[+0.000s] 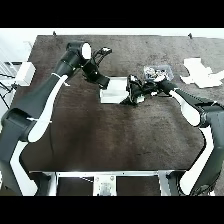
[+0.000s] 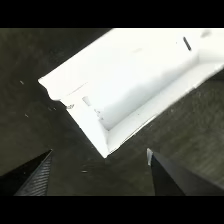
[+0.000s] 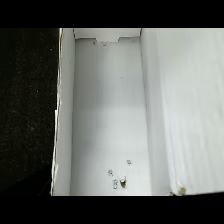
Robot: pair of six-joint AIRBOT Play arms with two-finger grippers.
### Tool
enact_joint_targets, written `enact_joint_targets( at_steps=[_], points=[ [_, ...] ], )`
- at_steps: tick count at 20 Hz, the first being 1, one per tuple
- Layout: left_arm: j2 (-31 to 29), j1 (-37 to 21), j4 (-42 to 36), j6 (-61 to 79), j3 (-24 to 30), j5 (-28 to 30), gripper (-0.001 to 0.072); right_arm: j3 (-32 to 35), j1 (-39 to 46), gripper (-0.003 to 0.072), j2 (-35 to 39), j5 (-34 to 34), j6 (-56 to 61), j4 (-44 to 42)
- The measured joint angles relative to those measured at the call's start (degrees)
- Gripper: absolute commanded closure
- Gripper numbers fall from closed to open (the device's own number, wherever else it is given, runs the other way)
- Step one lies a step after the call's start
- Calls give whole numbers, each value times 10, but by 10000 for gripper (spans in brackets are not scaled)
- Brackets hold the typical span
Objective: Fold the box and place the chain.
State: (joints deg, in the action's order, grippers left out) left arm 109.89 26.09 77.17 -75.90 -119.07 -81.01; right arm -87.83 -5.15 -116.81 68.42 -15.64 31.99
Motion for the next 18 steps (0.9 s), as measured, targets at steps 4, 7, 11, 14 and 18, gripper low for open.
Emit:
enact_joint_targets(
  at_steps=[4, 7, 11, 14, 18],
  points=[
    [-24, -28, -61, 151, 23, 10, -5, 0, 0, 185, 0, 0, 0, 0],
    [-29, -71, -145, 262, 35, 8, -5, 0, 0, 185, 0, 0, 0, 0],
    [-32, -131, -238, 360, 41, 7, -6, 0, 0, 185, 0, 0, 0, 0],
    [-33, -152, -271, 387, 42, 20, -6, 0, 0, 184, 0, 0, 0, 0],
    [-29, -162, -292, 482, 66, 21, -5, 0, 0, 185, 0, 0, 0, 0]
  ],
)
